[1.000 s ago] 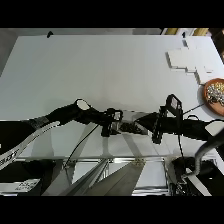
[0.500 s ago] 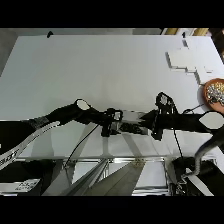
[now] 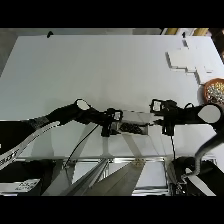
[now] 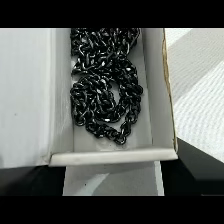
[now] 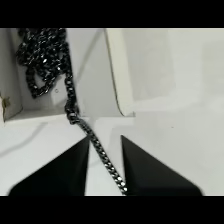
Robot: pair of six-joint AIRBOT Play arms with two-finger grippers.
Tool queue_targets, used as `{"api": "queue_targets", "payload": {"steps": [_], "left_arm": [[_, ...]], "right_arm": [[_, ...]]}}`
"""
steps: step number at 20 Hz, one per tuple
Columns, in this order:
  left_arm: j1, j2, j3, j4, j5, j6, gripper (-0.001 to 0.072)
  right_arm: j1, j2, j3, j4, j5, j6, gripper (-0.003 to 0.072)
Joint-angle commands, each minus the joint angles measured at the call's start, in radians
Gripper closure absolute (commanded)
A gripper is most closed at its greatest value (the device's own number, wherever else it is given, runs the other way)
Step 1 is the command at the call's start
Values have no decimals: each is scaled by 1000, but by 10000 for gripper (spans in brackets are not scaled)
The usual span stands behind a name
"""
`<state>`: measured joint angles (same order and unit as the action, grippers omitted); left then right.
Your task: Fold the box and place the chain.
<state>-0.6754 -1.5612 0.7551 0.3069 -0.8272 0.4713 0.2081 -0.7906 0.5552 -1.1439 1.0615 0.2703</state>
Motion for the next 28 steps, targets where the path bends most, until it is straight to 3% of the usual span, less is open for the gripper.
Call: {"api": "queue_targets", "payload": {"steps": [1, 12, 15, 17, 19, 21, 24, 26, 28], "left_arm": [[1, 0, 1, 0, 0, 0, 575], [1, 0, 1, 0, 0, 0, 575], [1, 0, 1, 0, 0, 0, 575], [0, 0, 1, 0, 0, 0, 575], [1, 0, 1, 0, 0, 0, 575], [0, 0, 1, 0, 0, 0, 575], [1, 0, 1, 0, 0, 0, 575], [1, 0, 1, 0, 0, 0, 575], [1, 0, 1, 0, 0, 0, 575]], "right_arm": [[0, -89, -3, 12, 16, -121, 372], [0, -262, -98, 32, -173, -123, 373], [0, -272, -98, 61, -168, -123, 418], [0, -272, -98, 115, -153, -122, 492], [0, -270, -98, 137, -104, -122, 666], [0, -258, -98, 61, -45, -111, 664], [0, -187, -98, -117, 16, 81, 664], [0, -106, -98, -130, 28, 195, 663], [0, -17, -98, -42, 29, 262, 663]]}}
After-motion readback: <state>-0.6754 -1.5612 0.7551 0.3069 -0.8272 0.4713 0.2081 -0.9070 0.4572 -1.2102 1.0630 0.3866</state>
